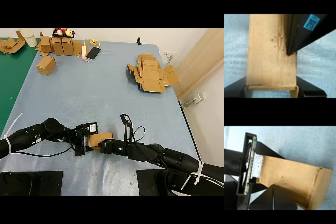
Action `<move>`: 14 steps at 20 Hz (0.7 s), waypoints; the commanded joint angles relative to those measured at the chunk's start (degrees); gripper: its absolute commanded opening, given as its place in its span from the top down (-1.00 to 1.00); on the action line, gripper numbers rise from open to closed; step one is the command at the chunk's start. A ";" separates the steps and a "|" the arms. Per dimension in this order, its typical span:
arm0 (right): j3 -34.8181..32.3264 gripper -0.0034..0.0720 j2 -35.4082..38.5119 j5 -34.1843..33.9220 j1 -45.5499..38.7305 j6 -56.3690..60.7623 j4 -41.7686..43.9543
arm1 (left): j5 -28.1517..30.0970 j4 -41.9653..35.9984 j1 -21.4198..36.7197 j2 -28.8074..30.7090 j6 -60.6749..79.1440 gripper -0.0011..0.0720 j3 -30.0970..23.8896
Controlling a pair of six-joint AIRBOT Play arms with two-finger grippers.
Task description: Fold the box.
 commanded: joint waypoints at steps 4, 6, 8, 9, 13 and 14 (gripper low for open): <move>-0.04 0.91 0.00 0.17 0.07 -0.04 -0.04 | 0.00 0.00 0.00 -0.04 -0.02 -0.47 -0.02; -0.04 0.90 0.57 0.17 0.07 -0.04 -0.04 | 0.02 0.00 0.00 -0.04 -0.02 -0.47 -0.02; -0.04 0.91 2.32 0.24 0.04 -0.02 -0.37 | 0.00 0.00 0.00 -0.04 -0.02 -0.47 -0.02; -0.04 0.91 3.37 0.48 0.02 -0.02 -0.44 | 0.00 0.00 0.00 -0.04 -0.02 -0.47 -0.02; -0.04 0.91 7.06 1.68 -0.72 -0.02 -0.57 | 0.00 0.00 0.00 -0.04 -0.02 -0.47 -0.02; -0.02 0.90 7.85 1.68 -1.11 0.00 -1.14 | 0.00 0.00 0.00 -0.04 -0.02 -0.47 -0.02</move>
